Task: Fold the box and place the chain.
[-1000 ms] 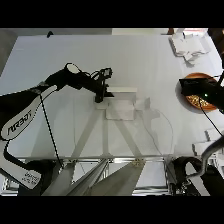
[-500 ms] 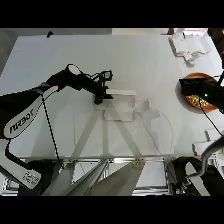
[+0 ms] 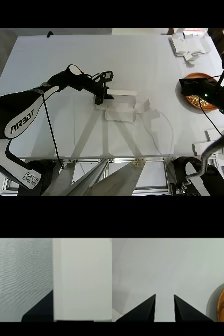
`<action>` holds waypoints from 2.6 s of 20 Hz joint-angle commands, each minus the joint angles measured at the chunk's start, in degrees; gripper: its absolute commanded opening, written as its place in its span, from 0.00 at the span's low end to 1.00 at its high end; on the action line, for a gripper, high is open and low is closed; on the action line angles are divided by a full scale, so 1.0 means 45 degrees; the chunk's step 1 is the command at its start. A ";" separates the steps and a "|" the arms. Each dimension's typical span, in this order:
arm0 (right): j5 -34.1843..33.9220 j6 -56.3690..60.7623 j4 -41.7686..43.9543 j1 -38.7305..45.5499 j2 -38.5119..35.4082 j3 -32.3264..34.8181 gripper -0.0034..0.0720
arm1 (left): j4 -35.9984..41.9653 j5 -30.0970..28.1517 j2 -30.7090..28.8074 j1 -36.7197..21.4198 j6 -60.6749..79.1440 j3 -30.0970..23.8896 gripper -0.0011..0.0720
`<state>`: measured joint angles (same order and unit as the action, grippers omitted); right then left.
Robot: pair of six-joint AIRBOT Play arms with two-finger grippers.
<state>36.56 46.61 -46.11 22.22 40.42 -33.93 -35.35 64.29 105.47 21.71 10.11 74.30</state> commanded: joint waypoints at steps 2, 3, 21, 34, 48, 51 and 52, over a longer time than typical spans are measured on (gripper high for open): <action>0.0005 0.0005 0.0000 0.0010 -0.0010 -0.0015 0.39 | -0.0053 0.0102 0.0010 0.0024 -0.0015 -0.0005 0.03; 0.0005 0.0005 0.0000 0.0010 -0.0010 -0.0015 0.39 | -0.0053 0.0102 0.0010 0.0024 -0.0015 -0.0005 0.03; 0.1433 -0.3419 0.0646 -0.1685 -0.0121 -0.0029 0.84 | -0.0053 0.0102 0.0010 0.0019 -0.0010 -0.0005 0.03; 0.2773 -0.7951 -0.3133 -0.8242 0.0821 0.0253 0.92 | -0.0053 0.0121 0.0010 0.0024 -0.0015 -0.0005 0.03; -0.0063 -1.4251 0.0656 -0.6445 0.5872 0.0612 0.94 | -0.0053 0.0146 0.0010 0.0019 -0.0010 -0.0005 0.03; -0.0131 -1.4566 0.1020 -0.6445 0.6790 0.0612 0.95 | -0.0053 0.0146 0.0010 0.0019 -0.0010 -0.0005 0.03; -0.0282 -1.4562 0.1025 -0.6445 0.7009 0.0612 0.96 | -0.0053 0.0146 0.0010 0.0024 -0.0010 -0.0005 0.03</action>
<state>36.77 -16.34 -43.77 -7.09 68.60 -31.20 -35.59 64.97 105.51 21.78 10.04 74.30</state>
